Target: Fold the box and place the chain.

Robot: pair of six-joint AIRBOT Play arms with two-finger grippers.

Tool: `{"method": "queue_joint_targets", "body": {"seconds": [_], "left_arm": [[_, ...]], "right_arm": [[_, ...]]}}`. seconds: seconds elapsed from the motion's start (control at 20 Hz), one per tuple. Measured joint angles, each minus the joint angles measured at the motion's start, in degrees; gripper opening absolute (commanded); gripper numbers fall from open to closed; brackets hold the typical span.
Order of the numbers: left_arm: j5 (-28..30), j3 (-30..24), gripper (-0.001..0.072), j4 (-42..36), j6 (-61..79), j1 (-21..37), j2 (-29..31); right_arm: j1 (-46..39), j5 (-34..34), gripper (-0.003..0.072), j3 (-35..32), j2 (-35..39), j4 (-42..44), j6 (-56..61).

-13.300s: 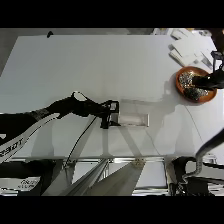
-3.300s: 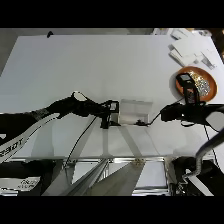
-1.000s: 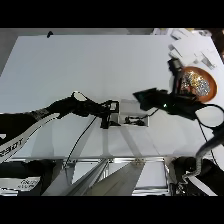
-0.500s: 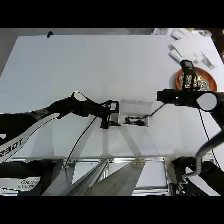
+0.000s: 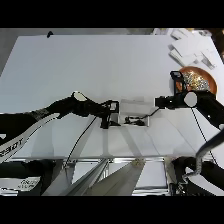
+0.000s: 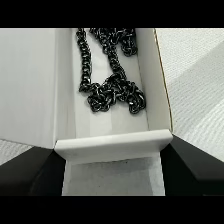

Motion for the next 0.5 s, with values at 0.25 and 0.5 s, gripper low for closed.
{"method": "queue_joint_targets", "body": {"seconds": [0.25, 0.5], "left_arm": [[0.0, 0.0, 0.0085, -0.02, 0.0, 0.0, 0.0], [0.0, 0.0, 0.0085, 0.0, 0.02, 0.0, 0.0]], "right_arm": [[-0.02, 0.11, 0.0222, -0.07, -4.13, -1.46, 4.52], [-0.02, 0.26, 0.0219, -0.09, -6.36, -2.1, 5.81]]}}
